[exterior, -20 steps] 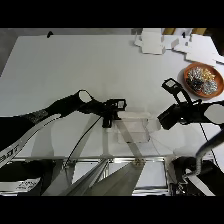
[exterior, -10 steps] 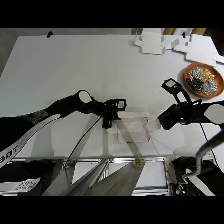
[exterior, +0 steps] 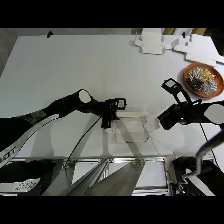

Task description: Fold the box and place the chain.

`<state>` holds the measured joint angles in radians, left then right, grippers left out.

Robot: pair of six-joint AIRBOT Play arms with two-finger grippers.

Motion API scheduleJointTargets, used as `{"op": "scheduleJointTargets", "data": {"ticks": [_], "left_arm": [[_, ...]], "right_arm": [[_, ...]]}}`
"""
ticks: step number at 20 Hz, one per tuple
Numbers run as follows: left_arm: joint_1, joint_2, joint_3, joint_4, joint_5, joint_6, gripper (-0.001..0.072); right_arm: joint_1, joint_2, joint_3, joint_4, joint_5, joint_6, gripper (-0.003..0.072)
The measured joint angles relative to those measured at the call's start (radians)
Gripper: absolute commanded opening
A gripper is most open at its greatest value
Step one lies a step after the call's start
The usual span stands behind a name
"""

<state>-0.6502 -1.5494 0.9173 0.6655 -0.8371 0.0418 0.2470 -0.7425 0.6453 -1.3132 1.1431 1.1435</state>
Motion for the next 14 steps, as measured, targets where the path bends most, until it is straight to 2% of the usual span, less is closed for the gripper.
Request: {"op": "scheduleJointTargets", "data": {"ticks": [14], "left_arm": [[0.0, -0.015, 0.041, 0.084, -0.003, -0.043, 0.0008]], "right_arm": [[0.0, 0.0, 0.0, 0.0, -0.002, 0.0, 0.0295]]}}
